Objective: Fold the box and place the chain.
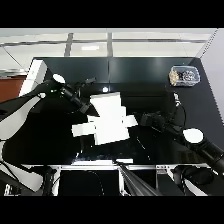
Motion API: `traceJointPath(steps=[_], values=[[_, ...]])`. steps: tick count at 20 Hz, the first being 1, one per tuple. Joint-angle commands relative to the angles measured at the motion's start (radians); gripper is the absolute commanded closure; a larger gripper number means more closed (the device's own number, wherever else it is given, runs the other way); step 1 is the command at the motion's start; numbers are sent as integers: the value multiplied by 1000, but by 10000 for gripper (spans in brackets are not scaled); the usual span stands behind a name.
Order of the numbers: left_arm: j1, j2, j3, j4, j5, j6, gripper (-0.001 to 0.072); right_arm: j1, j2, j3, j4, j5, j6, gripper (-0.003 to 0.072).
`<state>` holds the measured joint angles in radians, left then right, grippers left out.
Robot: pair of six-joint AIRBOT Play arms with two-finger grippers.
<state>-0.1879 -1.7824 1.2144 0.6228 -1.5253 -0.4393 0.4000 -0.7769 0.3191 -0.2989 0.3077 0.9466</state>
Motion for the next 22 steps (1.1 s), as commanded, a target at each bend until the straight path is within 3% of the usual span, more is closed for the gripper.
traceJointPath(steps=[1, 3, 4, 6, 8, 11, 15, 19, 22], values=[[-1, 41, -2, 5, 14, -20, 691, -82, 1, 116, -273, 243, -8, -14], [-13, 128, -82, -3, 62, -2, 692, -121, 1, 229, -479, 407, -10, -14], [-27, 191, -165, -21, 121, 45, 692, -122, 1, 271, -576, 443, -13, -13], [-68, 303, -351, -125, 289, 220, 689, -121, 1, 297, -650, 433, -17, -13], [-117, 356, -446, -137, 409, 441, 688, -121, -10, 296, -656, 442, -96, -12], [-181, 358, -451, -100, 457, 658, 688, -79, -33, 277, -671, 455, -248, -12], [-248, 344, -450, -100, 653, 654, 685, 0, -68, 218, -671, 449, -372, -12], [-254, 340, -444, -88, 667, 640, 685, 22, -103, 167, -674, 426, -396, -14], [-254, 340, -444, -88, 713, 610, 684, 22, -118, 163, -704, 430, -537, -13]])
